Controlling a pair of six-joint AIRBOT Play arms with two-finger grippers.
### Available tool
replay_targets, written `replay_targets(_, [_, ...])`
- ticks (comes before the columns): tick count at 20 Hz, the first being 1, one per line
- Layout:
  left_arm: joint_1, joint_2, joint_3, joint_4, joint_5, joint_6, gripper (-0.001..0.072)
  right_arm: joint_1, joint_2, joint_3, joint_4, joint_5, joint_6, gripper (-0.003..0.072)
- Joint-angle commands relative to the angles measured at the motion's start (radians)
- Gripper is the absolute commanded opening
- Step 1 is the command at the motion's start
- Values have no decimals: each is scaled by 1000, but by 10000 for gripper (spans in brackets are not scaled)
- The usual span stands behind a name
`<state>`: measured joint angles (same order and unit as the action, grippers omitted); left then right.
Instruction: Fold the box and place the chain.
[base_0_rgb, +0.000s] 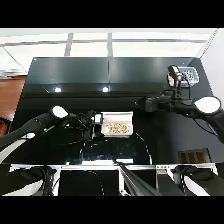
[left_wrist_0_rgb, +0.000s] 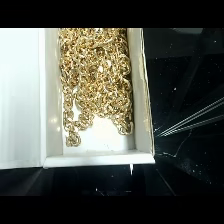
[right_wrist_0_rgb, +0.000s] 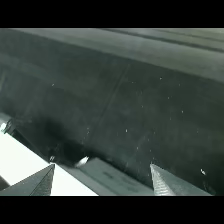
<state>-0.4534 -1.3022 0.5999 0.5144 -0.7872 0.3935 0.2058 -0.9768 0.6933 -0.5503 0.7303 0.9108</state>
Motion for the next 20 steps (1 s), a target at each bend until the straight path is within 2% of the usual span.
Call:
replay_targets(1, [-1,-1,1,0,2,0,354,37,-123,69,-5,-47,29,711])
replay_targets(4, [-1,-1,1,0,12,0,355,38,-188,90,-11,-5,-81,709])
replay_targets(11, [-1,-2,1,0,23,-1,355,97,-189,90,-143,82,-330,710])
replay_targets(15, [-1,-2,1,0,22,-1,355,142,-189,90,-162,122,-476,710])
replay_targets(17, [-1,-2,1,0,23,-1,355,151,-189,91,-159,133,-513,710])
replay_targets(20, [-1,-2,1,0,24,-1,355,160,-189,93,-160,210,-531,709])
